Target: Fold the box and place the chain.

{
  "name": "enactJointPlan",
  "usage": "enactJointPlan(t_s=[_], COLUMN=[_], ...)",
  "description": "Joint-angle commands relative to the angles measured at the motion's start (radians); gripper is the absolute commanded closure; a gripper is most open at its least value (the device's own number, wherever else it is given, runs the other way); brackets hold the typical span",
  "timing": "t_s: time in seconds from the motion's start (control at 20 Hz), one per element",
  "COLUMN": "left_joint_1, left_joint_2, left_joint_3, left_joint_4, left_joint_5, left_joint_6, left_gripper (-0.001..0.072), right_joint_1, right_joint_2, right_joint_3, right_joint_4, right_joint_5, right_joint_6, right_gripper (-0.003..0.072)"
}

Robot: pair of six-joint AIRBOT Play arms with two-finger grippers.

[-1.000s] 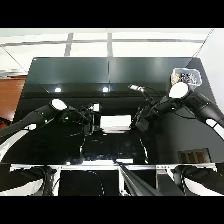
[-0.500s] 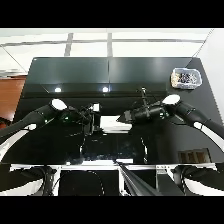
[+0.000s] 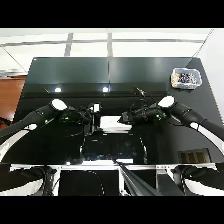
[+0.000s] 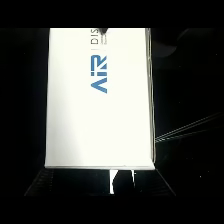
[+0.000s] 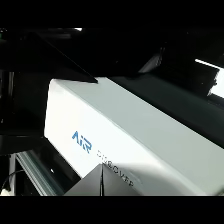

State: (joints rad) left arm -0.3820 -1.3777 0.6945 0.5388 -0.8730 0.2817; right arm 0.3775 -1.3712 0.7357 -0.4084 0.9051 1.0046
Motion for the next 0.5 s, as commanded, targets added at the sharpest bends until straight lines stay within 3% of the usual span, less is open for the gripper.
enactJointPlan(t_s=[0.0, 0.15, 0.45], left_joint_1=[0.000, 0.000, 0.000], left_joint_2=[0.000, 0.000, 0.000], left_joint_3=[0.000, 0.000, 0.001], left_joint_4=[-0.001, -0.001, -0.001], left_joint_5=[-0.001, 0.000, 0.000], left_joint_6=[0.000, 0.000, -0.002], left_gripper=[0.0308, 0.0307, 0.0296], right_joint_1=[0.001, -0.003, -0.186], right_joint_2=[-0.003, 0.000, 0.141], right_joint_3=[-0.001, 0.005, 0.130], right_joint_4=[-0.038, -0.022, -0.018], right_joint_5=[-0.030, 0.003, 0.399], right_joint_6=[0.012, -0.020, -0.110], right_gripper=[0.0671, 0.0671, 0.0671])
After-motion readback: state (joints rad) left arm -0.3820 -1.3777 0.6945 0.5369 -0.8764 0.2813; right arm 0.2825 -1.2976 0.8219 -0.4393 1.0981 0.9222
